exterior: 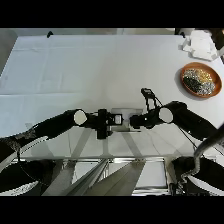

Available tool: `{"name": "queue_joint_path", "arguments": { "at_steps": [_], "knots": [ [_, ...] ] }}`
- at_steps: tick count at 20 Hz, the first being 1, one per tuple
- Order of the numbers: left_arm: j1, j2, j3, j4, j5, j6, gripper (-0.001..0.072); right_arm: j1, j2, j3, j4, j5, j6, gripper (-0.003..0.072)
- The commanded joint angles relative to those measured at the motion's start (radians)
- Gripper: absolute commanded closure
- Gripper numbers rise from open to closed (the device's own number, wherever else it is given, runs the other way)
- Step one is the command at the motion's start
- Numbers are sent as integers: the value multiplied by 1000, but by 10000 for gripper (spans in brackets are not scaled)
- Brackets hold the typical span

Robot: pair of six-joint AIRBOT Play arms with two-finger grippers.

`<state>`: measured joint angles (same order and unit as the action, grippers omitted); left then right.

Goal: Fold the box and place the chain.

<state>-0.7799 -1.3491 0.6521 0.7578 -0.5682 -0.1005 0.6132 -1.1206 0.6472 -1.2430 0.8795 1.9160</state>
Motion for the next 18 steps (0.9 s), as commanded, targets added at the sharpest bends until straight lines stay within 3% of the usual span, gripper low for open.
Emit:
{"name": "queue_joint_path", "arguments": {
  "at_steps": [1, 10, 18],
  "knots": [
    [-1, 0, 1, -1, 3, -1, 362, 26, -8, 12, -48, 42, 68, 287],
    [-1, 0, 1, -1, 3, -1, 362, 30, -62, 11, -134, 44, 156, 329],
    [-1, 0, 1, -1, 3, -1, 362, 79, -85, 11, -141, -42, 157, 462]
  ]
}}
